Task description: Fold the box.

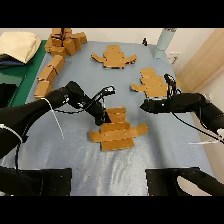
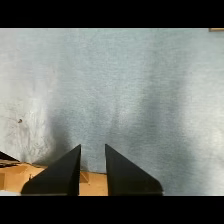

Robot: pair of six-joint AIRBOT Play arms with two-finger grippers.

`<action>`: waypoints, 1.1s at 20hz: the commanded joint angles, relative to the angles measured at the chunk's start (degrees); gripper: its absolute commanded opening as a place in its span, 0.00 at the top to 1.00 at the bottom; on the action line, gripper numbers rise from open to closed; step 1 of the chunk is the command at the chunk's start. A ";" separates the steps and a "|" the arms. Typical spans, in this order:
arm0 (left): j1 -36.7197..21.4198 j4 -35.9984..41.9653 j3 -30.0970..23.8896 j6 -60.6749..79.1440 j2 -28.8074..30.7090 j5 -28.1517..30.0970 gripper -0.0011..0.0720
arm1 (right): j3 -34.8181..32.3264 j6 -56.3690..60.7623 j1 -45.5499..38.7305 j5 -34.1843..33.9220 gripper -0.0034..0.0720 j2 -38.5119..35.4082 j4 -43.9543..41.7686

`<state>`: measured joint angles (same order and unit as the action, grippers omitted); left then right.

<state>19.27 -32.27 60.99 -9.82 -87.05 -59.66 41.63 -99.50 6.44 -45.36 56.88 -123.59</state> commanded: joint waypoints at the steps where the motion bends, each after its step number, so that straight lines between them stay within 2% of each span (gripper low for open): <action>1: 0.81 3.15 0.00 3.17 0.63 1.05 0.97 | 0.07 0.04 0.13 0.02 0.66 1.27 -0.09; 5: 1.77 3.52 -0.22 3.30 2.64 1.44 0.97 | 0.07 0.00 0.13 -0.13 0.66 2.51 -0.07; 8: 2.82 3.04 -0.33 4.15 3.17 6.47 0.97 | 0.07 -0.35 0.13 -0.11 0.66 2.51 -0.07; 11: 4.44 -1.07 -2.49 3.76 3.10 11.63 0.97 | 0.07 -0.66 0.57 0.04 0.66 2.51 0.20; 18: 7.10 -0.98 -4.39 3.80 3.10 12.39 0.97 | 0.07 -1.07 2.25 1.44 0.66 2.64 1.27; 22: 7.08 -1.20 -4.39 2.25 4.31 9.01 0.97 | 0.07 -1.07 2.25 1.44 0.66 2.69 1.31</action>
<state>26.15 -33.26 56.73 -6.70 -83.50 -49.01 41.65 -100.53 8.56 -44.10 59.51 -122.50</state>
